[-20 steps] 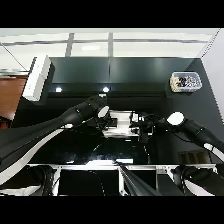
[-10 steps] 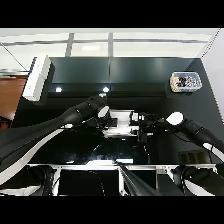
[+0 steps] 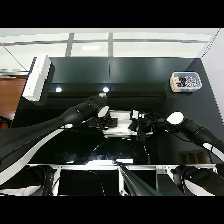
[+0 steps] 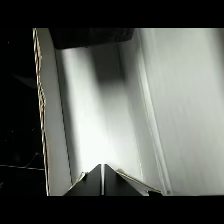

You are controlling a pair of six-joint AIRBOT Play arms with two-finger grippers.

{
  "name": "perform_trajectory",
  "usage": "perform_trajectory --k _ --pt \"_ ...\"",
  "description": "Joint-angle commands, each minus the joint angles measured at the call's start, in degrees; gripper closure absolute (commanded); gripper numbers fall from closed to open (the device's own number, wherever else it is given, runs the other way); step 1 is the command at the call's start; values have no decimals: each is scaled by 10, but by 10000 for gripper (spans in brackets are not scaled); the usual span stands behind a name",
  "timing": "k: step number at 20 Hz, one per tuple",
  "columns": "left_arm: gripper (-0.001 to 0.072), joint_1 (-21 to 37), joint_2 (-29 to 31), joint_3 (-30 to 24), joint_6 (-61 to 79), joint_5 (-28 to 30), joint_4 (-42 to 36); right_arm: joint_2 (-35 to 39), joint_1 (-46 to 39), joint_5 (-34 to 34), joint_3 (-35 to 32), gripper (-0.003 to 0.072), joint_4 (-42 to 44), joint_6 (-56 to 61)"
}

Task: Fold the box and place the chain.

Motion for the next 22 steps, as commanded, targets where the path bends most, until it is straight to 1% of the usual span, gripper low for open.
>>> perform_trajectory --k 1,3,6,7,9,11,12,14,17,19,22 --pt "679 0 0 0 1 -1 0 4 -12 -6 0 668 2 29" --pt "679 0 0 0 1 -1 0 25 -40 -5 2 668 -7 110" --pt "678 0 0 0 1 0 3 83 -115 5 19 668 -108 303" --pt "678 0 0 0 1 0 2 99 -148 3 21 668 -130 360" --pt "678 0 0 0 1 0 2 112 -235 4 20 669 -158 522" --pt "679 0 0 0 1 -1 2 111 -316 25 5 670 -165 683" --pt "678 0 0 0 1 -1 2 109 -345 48 -7 671 -165 727" --pt "678 0 0 0 1 0 3 97 -371 106 -30 672 -165 741" --pt "678 0 0 0 1 0 2 64 -358 175 -48 673 -154 735" --pt "679 0 0 0 1 -1 2 36 -336 194 -48 672 -129 712" --pt "678 0 0 0 1 -1 2 -20 -294 202 -47 672 -60 672"
